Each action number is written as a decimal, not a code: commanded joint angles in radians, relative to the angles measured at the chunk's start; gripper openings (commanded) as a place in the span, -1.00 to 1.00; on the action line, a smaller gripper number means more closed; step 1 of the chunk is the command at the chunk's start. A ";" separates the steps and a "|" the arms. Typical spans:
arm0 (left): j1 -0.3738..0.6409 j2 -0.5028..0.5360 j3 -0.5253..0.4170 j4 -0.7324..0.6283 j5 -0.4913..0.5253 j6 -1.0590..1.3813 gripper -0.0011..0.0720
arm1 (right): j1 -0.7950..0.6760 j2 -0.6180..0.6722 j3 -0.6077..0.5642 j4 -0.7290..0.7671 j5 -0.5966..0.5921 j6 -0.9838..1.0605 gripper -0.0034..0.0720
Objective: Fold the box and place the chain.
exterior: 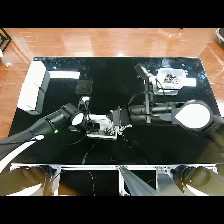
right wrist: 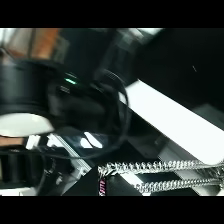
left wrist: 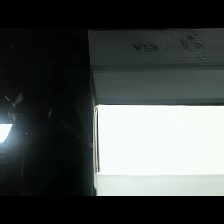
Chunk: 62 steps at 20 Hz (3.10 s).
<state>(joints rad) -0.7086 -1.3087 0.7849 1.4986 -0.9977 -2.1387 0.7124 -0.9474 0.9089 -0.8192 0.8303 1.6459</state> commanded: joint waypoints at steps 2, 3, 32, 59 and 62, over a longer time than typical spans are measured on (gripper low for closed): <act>0.000 0.000 0.001 0.000 0.003 0.000 -0.89 | 0.008 -0.065 -0.031 -0.008 0.003 -0.038 -0.83; 0.000 0.000 0.001 0.000 0.003 0.000 -0.89 | 0.006 -0.068 -0.031 -0.009 0.005 -0.038 -0.48; 0.000 0.000 0.001 0.000 0.010 0.000 -0.89 | -0.124 -0.253 -0.386 0.266 -0.227 -1.632 0.99; 0.000 0.000 0.001 0.000 0.021 0.000 -0.89 | -0.056 -0.299 -0.385 0.269 -0.314 -1.683 -0.01; 0.000 0.000 0.001 0.000 0.021 0.000 -0.89 | -0.056 -0.296 -0.385 0.268 -0.292 -1.677 -0.84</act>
<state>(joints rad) -0.7086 -1.3083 0.7849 1.4971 -0.9730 -2.1391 0.6556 -1.2453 0.5236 -0.5510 0.5159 -0.0448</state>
